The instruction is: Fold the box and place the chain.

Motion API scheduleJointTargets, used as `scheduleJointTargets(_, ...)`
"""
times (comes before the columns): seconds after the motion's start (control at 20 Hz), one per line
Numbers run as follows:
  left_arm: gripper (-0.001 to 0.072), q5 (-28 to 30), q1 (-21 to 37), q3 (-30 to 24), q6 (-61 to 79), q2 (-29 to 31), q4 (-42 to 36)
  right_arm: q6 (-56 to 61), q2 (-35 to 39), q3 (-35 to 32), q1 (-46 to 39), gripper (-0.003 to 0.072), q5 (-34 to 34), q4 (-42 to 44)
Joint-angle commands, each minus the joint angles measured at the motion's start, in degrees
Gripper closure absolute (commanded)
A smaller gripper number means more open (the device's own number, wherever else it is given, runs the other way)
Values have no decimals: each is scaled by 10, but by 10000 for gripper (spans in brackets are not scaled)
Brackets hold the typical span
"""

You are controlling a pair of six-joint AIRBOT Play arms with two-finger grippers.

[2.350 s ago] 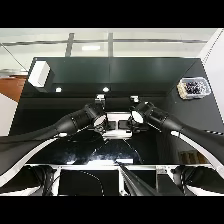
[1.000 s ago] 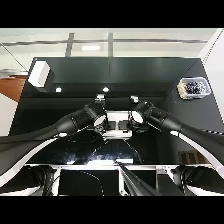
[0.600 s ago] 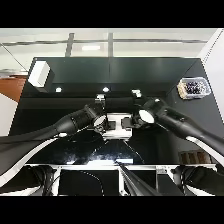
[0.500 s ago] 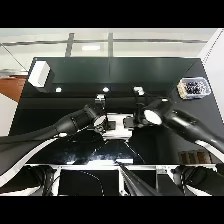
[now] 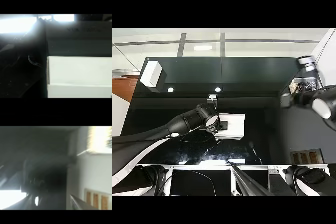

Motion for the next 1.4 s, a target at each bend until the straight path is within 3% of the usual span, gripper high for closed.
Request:
scheduleJointTargets(0.0, 673, 2, 0, 0, 0, 0, 1, -10, -41, -8, -182, -28, -157, 1)
scheduleJointTargets(0.2, 674, 1, 0, 0, 0, 0, 0, -66, -206, 94, -316, -28, -186, 154)
scheduleJointTargets(0.35, 673, -4, 0, 0, 0, 0, 1, -133, -316, 181, -348, -18, -158, 198)
scheduleJointTargets(0.5, 674, -5, 0, 0, 0, 0, 0, -198, -383, 224, -356, -18, -155, 206)
scheduleJointTargets(0.55, 673, -5, 0, 0, 0, 0, 0, -199, -398, 231, -356, -6, -159, 206)
scheduleJointTargets(0.6, 673, -6, 0, 0, 0, 0, 0, -199, -411, 237, -356, 92, -161, 206)
scheduleJointTargets(0.75, 673, -14, 0, 0, 0, 0, 0, -199, -437, 245, -356, 110, -168, 196)
scheduleJointTargets(0.8, 673, -14, 0, 0, 0, 0, 0, -198, -442, 245, -356, 188, -173, 187)
scheduleJointTargets(0.85, 674, -14, 0, 0, 0, 0, 0, -191, -446, 245, -356, 209, -179, 183)
scheduleJointTargets(1.35, 673, -14, 0, 0, 0, 0, 0, -184, -475, 245, -369, 211, -185, 207)
